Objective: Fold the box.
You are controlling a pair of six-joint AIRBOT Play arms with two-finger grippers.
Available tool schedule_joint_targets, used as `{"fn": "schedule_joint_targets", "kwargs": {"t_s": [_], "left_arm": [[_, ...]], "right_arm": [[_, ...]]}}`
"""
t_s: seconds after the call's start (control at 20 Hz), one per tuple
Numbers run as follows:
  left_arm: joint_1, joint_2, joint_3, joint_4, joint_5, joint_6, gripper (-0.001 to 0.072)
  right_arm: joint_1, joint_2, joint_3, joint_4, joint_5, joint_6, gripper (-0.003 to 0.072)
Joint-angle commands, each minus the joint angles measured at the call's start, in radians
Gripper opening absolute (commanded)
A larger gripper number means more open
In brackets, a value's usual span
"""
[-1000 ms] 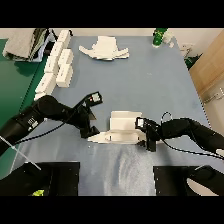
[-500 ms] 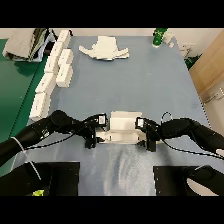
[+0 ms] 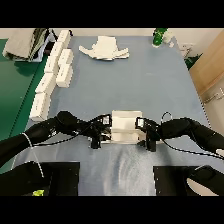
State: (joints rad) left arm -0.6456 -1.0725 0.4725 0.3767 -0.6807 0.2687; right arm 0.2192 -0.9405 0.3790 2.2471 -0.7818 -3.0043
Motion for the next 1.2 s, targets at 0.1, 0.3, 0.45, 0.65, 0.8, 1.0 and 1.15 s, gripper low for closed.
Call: {"fn": "schedule_joint_targets", "kwargs": {"t_s": [0.1,0.3,0.45,0.65,0.8,1.0,1.15], "left_arm": [[-0.029,-0.027,0.001,-0.093,0.0,0.064,0.0222],[-0.034,-0.035,0.001,-0.092,-0.003,0.064,0.0536],[-0.034,-0.04,0.0,-0.092,-0.003,0.06,0.0666],[-0.034,-0.038,0.0,-0.081,-0.001,0.032,0.0495],[-0.033,-0.009,0.0,0.043,0.001,-0.125,0.0049],[-0.032,0.095,0.0,0.263,0.001,-0.414,0.0013],[-0.022,0.224,0.0,0.449,-0.001,-0.722,0.0013]], "right_arm": [[0.001,0.001,0.0,0.001,0.003,0.0,0.051],[0.001,0.001,0.0,0.001,0.003,0.0,0.051],[0.001,0.001,0.0,0.001,0.003,0.0,0.051],[0.001,0.001,0.0,0.001,0.003,0.0,0.051],[0.001,0.001,0.0,0.001,0.003,0.0,0.051],[0.001,0.001,0.0,0.001,0.003,0.0,0.051],[0.001,0.001,0.0,0.001,0.003,0.0,0.051]]}}
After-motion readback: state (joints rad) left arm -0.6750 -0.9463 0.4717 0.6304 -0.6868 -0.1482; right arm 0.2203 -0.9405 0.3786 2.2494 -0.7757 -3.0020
